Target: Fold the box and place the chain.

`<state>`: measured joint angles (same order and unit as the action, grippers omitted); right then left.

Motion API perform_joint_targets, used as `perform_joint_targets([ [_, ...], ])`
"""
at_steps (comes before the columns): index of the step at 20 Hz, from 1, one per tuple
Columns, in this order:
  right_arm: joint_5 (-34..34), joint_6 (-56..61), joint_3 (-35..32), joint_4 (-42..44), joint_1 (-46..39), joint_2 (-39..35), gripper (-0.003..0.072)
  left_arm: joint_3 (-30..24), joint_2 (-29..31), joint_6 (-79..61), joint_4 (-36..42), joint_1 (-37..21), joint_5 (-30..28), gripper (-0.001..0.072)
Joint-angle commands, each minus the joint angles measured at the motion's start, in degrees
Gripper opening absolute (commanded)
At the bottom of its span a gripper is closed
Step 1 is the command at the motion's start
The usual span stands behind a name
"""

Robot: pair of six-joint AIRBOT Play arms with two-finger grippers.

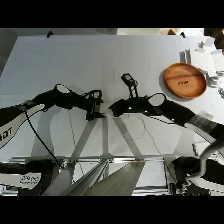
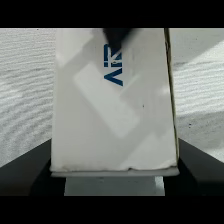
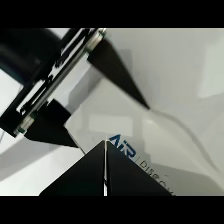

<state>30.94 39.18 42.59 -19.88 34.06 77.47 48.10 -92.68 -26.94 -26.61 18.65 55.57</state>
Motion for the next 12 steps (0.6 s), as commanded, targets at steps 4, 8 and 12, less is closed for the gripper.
perform_joint_targets([
  [4,-0.37,0.04,0.02,-0.07,1.57,2.29,0.0008,0.02,0.00,-0.02,0.00,0.02,-0.07,0.0276],
  [8,-0.42,1.33,0.02,-3.76,1.57,2.29,0.0008,0.02,-0.02,0.00,0.00,0.00,-0.07,0.0276],
  [12,-0.37,9.49,0.04,-12.07,1.55,1.64,0.0008,0.02,0.00,-0.02,0.00,0.00,-0.04,0.0276],
])
